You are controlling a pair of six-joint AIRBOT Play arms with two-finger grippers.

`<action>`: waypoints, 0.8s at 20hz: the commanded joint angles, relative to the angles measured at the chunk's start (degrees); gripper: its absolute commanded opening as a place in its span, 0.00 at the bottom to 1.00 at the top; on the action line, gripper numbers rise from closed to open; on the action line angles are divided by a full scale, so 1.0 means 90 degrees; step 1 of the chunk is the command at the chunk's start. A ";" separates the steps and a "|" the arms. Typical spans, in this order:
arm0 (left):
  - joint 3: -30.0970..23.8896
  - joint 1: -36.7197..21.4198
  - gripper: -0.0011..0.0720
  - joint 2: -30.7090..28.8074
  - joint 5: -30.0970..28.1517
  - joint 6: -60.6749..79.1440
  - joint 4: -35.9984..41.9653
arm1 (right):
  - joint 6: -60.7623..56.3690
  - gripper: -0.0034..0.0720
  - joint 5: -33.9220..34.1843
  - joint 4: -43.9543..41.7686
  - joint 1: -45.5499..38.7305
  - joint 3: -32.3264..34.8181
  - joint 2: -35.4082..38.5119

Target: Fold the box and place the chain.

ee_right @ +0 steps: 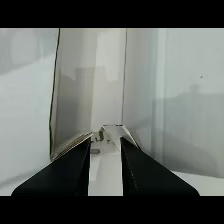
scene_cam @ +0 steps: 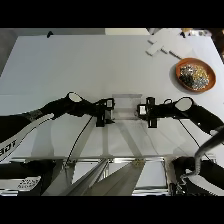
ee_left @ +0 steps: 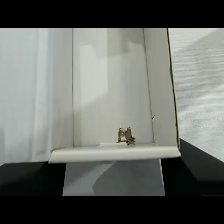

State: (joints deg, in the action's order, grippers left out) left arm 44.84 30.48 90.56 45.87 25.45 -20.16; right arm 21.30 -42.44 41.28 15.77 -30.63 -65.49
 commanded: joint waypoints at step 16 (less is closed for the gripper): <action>0.0002 -0.0002 0.06 -0.0005 0.0002 0.0005 -0.0002 | -0.2528 0.07 0.0146 0.0192 0.0216 0.0005 0.0180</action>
State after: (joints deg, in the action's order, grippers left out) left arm 44.84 30.48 90.54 45.84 25.47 -20.16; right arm 10.37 -40.58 39.92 17.72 -30.55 -66.26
